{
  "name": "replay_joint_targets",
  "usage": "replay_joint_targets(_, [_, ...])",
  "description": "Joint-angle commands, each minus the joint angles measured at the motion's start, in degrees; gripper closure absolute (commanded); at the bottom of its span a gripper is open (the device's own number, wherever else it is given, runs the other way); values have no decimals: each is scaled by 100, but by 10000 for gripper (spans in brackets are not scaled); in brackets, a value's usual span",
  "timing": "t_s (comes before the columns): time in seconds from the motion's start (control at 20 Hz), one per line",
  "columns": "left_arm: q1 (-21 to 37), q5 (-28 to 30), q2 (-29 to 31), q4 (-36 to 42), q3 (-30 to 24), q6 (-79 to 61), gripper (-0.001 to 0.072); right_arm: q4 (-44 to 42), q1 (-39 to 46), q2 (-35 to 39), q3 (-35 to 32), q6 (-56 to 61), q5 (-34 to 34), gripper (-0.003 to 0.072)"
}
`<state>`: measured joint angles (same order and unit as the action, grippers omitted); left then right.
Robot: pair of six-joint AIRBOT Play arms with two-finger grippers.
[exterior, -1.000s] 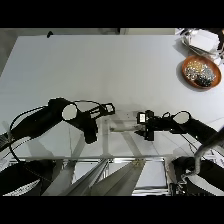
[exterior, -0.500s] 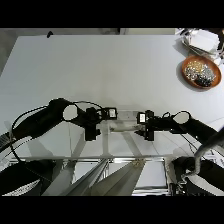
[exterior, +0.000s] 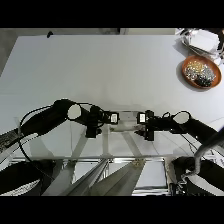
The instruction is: Fold the box and place the chain.
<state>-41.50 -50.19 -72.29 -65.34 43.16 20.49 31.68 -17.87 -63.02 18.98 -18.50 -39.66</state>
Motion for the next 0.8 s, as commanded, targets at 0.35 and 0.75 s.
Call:
replay_joint_targets(0.35, [-203,197,-125,411,0,-295,382,-2,2,4,0,2,0,275])
replay_joint_targets(0.75, [-361,968,-216,717,0,-249,460,-2,2,4,0,2,0,275])
